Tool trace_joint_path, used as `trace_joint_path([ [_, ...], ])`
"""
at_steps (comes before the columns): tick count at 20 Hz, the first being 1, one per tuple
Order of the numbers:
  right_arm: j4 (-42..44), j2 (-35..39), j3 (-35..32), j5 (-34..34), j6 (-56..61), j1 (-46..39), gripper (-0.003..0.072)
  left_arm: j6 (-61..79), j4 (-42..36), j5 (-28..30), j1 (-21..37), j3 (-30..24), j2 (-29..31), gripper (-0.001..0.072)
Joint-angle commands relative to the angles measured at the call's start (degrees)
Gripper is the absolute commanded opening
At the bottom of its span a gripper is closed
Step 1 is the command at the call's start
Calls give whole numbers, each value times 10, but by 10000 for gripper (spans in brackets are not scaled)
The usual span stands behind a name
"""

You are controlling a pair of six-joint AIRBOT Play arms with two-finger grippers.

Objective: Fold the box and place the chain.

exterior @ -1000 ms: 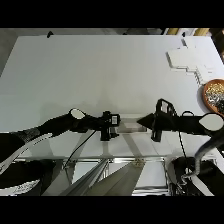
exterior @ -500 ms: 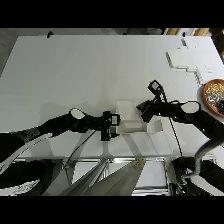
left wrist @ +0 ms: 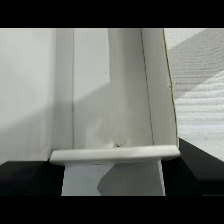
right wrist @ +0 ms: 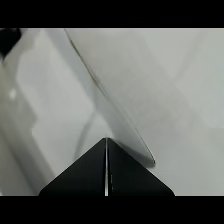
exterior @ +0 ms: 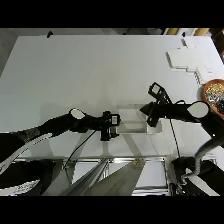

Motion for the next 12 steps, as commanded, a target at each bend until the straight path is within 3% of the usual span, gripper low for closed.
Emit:
trace_joint_path([
  [1, -248, 52, 0, 119, -50, 0, 15, 0, -1, 0, 0, 0, 0, 204],
  [4, -346, 50, -14, 125, -58, 0, 41, 0, -1, 0, 0, 0, 0, 204],
  [5, -342, 50, -21, 115, -76, 0, 117, 0, 0, 0, 0, 0, 0, 204],
  [6, -319, 47, -28, 110, -112, 0, 180, 0, -1, 0, 0, 0, 0, 204],
  [12, -136, 8, -56, 79, -307, 0, 167, 0, 0, 0, 0, 0, 0, 204],
])
